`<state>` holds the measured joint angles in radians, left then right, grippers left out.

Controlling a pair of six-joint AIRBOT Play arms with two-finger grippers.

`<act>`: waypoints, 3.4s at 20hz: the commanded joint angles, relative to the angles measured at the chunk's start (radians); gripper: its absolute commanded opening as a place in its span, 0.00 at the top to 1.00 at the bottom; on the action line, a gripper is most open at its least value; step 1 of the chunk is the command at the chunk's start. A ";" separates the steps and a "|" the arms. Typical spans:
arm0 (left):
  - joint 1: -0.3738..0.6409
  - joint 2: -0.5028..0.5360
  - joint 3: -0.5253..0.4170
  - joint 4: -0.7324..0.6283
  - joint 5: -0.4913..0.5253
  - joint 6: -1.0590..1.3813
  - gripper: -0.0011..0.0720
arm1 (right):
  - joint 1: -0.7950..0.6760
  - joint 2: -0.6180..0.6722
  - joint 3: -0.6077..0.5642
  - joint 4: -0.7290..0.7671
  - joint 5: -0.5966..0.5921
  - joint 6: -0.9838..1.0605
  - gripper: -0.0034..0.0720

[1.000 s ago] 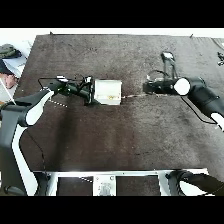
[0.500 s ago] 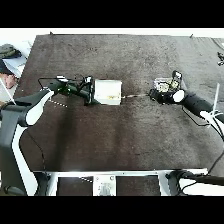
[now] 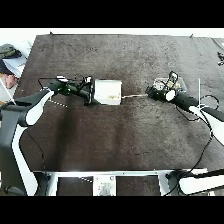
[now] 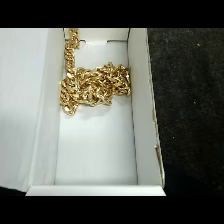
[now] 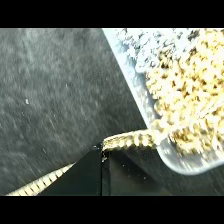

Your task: Fold the box and place the chain.

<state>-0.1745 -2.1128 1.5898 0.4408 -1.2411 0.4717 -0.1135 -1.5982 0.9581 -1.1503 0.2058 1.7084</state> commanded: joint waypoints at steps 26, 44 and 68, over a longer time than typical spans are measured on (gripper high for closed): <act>0.001 0.000 0.000 0.000 0.000 0.000 0.60 | 0.603 0.204 0.074 0.083 -0.184 -0.028 0.97; 0.001 0.000 0.000 0.000 0.000 0.000 0.61 | 0.037 0.303 -0.260 -0.012 -0.020 0.036 0.38; 0.001 0.000 0.000 0.000 0.000 0.000 0.61 | 0.268 0.358 -0.022 0.047 -0.148 -0.066 0.96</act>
<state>-0.1745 -2.1128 1.5898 0.4404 -1.2411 0.4717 0.0677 -1.3685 0.9344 -1.1007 0.0696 1.7046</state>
